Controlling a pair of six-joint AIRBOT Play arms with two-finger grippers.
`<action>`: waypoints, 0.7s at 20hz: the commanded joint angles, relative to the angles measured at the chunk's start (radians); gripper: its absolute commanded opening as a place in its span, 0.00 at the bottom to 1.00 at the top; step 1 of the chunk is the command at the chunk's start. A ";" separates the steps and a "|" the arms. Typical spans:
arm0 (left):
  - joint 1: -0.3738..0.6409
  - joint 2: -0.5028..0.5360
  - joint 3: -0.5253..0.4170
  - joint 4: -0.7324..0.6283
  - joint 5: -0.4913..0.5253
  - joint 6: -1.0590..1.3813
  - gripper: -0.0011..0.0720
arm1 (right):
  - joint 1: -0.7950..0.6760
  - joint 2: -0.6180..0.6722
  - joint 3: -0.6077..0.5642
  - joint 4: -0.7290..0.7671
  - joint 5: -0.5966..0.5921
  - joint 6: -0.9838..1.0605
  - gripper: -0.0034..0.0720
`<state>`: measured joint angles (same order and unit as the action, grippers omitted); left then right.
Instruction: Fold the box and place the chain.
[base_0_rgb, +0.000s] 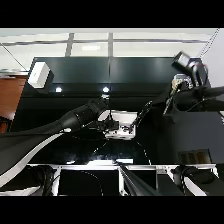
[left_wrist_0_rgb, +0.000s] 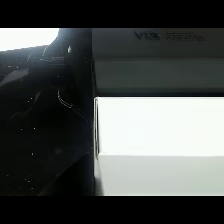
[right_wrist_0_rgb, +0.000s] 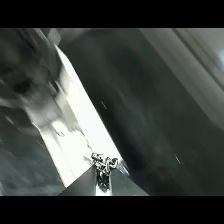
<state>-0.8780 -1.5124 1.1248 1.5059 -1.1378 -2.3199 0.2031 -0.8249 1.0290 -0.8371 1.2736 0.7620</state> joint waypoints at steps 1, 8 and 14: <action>0.001 0.000 0.000 0.000 0.000 0.000 0.05 | -0.002 0.002 0.072 0.161 0.035 0.027 0.06; 0.001 0.000 0.000 0.000 0.000 0.000 0.06 | -0.002 -0.006 0.073 0.261 0.026 0.034 0.06; 0.001 0.000 0.000 0.000 0.000 0.000 0.06 | 0.070 -0.084 -0.058 0.242 -0.043 0.065 0.06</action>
<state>-0.8780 -1.5124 1.1248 1.5059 -1.1378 -2.3196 0.2462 -0.8768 1.0431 -0.5903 1.2789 0.8165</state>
